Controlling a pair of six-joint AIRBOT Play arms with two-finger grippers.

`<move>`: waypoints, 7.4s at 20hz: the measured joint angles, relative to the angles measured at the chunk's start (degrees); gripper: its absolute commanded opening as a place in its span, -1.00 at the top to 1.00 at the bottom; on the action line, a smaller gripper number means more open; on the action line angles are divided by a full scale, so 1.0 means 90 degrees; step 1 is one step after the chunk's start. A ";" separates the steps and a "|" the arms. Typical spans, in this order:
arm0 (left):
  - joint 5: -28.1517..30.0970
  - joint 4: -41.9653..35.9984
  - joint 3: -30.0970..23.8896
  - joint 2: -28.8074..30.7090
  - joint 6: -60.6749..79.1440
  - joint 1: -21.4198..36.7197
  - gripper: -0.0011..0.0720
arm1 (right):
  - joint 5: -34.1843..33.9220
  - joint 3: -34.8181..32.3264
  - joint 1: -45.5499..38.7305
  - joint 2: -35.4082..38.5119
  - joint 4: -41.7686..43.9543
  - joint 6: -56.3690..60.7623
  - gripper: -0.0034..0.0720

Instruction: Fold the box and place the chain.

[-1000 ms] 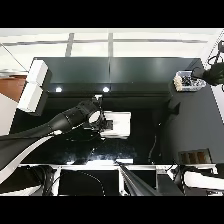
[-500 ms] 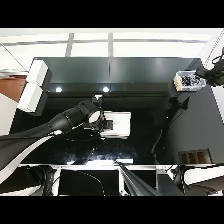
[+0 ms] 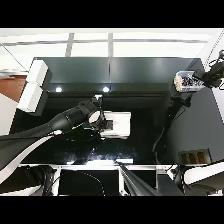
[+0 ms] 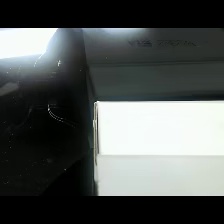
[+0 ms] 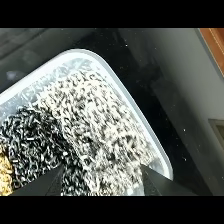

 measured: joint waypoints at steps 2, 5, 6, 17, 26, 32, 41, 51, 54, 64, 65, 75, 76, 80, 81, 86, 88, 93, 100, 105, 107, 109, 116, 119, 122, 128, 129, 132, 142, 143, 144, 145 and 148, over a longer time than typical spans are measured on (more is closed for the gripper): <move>-0.0002 0.0000 0.0000 -0.0002 0.0000 0.0000 0.90 | 0.0126 0.0000 0.0000 -0.0051 0.0000 0.0002 -0.48; -0.0005 0.0000 0.0000 0.0000 0.0000 0.0000 0.90 | 0.0328 0.0005 0.0000 -0.0138 -0.0005 0.0005 -0.48; -0.0005 0.0000 0.0000 0.0000 -0.0002 0.0000 0.90 | 0.0384 0.0005 0.0000 -0.0172 -0.0005 0.0002 -0.48; -0.0007 -0.0022 0.0000 -0.0002 0.0000 0.0000 0.90 | 0.0437 0.0041 -0.0005 -0.0425 0.0015 -0.0005 0.86; -0.0010 -0.0036 0.0000 -0.0002 0.0000 0.0000 0.89 | -0.1095 0.1285 -0.0005 0.0032 0.0160 -0.1008 0.86; -0.0007 -0.0121 0.0000 -0.0002 0.0022 0.0000 0.89 | -0.1379 0.2229 -0.0005 0.1141 0.1440 -0.1746 0.86; 0.0007 -0.0168 0.0000 -0.0002 0.0024 0.0000 0.89 | -0.2006 0.2472 0.0427 0.3325 0.3281 -0.2404 0.86; 0.0010 -0.0192 -0.0002 -0.0002 0.0024 0.0000 0.89 | -0.4160 0.2433 0.2276 0.4325 0.3551 -0.2637 0.86; 0.0012 -0.0194 -0.0002 -0.0002 0.0024 0.0000 0.89 | -0.4779 0.2414 0.3016 0.4364 0.3662 -0.2749 0.86; 0.0012 -0.0197 0.0000 -0.0002 0.0024 0.0000 0.89 | -0.5474 0.2407 0.4469 0.4369 0.3815 -0.2739 0.86; 0.0012 -0.0199 0.0000 -0.0002 0.0024 0.0000 0.89 | -0.5452 0.2407 0.4510 0.4369 0.3883 -0.2739 0.86; 0.0029 -0.0199 -0.0002 -0.0002 0.0024 0.0000 0.89 | -0.4804 0.2407 0.4949 0.4320 0.4427 -0.2737 0.86; 0.0032 -0.0199 -0.0002 -0.0002 0.0024 0.0000 0.89 | -0.4741 0.2407 0.4991 0.4306 0.4437 -0.2739 0.86; 0.0039 -0.0199 -0.0002 -0.0002 0.0024 0.0000 0.89 | -0.4592 0.2404 0.5073 0.4255 0.4420 -0.2742 0.86; 0.0041 -0.0197 -0.0002 -0.0002 0.0024 0.0000 0.89 | -0.4578 0.2385 0.5083 0.4248 0.4371 -0.2739 0.86; 0.0044 -0.0197 -0.0002 -0.0002 0.0024 0.0000 0.89 | -0.4750 0.1846 0.5105 0.4214 0.4012 -0.2739 0.86; 0.0044 -0.0197 -0.0002 -0.0002 0.0024 0.0000 0.89 | -0.4801 0.1401 0.5144 0.4214 0.3932 -0.2735 0.86; 0.0044 -0.0199 -0.0002 -0.0002 0.0024 0.0000 0.89 | -0.4432 0.0085 0.5224 0.4206 0.3864 -0.2693 0.86; 0.0032 -0.0199 -0.0002 -0.0002 0.0024 0.0000 0.89 | -0.3704 -0.0765 0.5243 0.4204 0.4240 -0.2691 0.86; 0.0022 -0.0197 -0.0002 -0.0002 0.0024 0.0000 0.89 | -0.3806 -0.1214 0.5260 0.4206 0.4073 -0.2686 0.86; 0.0019 -0.0197 -0.0002 -0.0002 0.0024 0.0000 0.89 | -0.3711 -0.1457 0.5340 0.4206 0.4095 -0.2681 0.86; 0.0017 -0.0199 -0.0002 -0.0002 0.0024 0.0000 0.89 | -0.3487 -0.1659 0.5440 0.4180 0.4102 -0.2667 0.86; 0.0012 -0.0197 -0.0002 -0.0002 0.0022 0.0000 0.89 | -0.3075 -0.1880 0.5595 0.4022 0.4121 -0.2596 0.56; 0.0015 -0.0197 -0.0002 -0.0002 0.0022 0.0000 0.89 | -0.2982 -0.1894 0.5608 0.4007 0.4126 -0.2523 -0.38; 0.0012 -0.0197 -0.0002 -0.0002 0.0019 0.0000 0.90 | -0.3106 -0.1863 0.5474 0.4048 0.3934 -0.2443 -0.38; 0.0000 -0.0134 0.0010 -0.0002 0.0019 0.0000 0.90 | -0.3820 -0.1792 0.4017 0.4879 0.2868 -0.2392 -0.38; -0.0002 -0.0109 0.0019 0.0000 0.0015 -0.0002 0.87 | -0.3937 -0.1787 0.3728 0.5022 0.2727 -0.2382 -0.38; -0.0012 -0.0046 0.0141 0.0070 0.0010 -0.0002 -0.30 | -0.4221 -0.1800 0.3007 0.5343 0.2472 -0.2382 -0.38; -0.1382 0.0750 0.0381 0.1654 0.1460 0.0158 -0.42 | -0.4401 -0.1809 0.2518 0.5552 0.2144 -0.2382 -0.38; -0.1576 0.0920 0.0338 0.1887 0.1671 0.0248 -0.44 | -0.4405 -0.1809 0.2511 0.5557 0.2047 -0.2382 -0.38; -0.1819 0.1132 0.0282 0.2164 0.1863 0.0420 -0.44 | -0.4405 -0.1809 0.2506 0.5557 0.1948 -0.2382 -0.38; -0.1957 0.1258 0.0214 0.2402 0.2064 0.0646 -0.44 | -0.4408 -0.1809 0.2504 0.5557 0.1824 -0.2382 -0.38; -0.2203 0.0794 -0.0090 0.3075 0.3094 0.1770 -0.44 | -0.4354 -0.1882 0.2499 0.5559 0.1605 -0.2382 -0.46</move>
